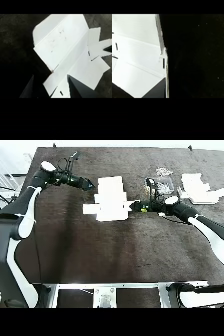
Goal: Fold the box and place the chain.
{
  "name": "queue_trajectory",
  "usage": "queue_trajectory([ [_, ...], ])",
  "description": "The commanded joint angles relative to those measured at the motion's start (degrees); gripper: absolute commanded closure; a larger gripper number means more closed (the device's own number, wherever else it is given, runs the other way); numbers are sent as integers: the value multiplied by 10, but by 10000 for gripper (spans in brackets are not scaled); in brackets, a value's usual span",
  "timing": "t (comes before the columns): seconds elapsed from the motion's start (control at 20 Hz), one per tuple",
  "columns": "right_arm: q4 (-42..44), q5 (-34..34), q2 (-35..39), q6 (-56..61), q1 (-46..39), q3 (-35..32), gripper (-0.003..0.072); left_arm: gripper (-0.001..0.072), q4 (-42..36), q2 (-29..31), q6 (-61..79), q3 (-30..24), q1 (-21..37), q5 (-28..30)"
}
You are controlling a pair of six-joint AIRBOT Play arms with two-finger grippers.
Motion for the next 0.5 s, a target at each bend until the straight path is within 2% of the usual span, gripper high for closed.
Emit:
queue_trajectory([
  [0.0,0,0,0,0,1,0,672,218,5,-39,-8,37,-2,-29],
  [0.45,0,0,0,0,1,0,672,218,-28,-73,45,37,-40,-39],
])
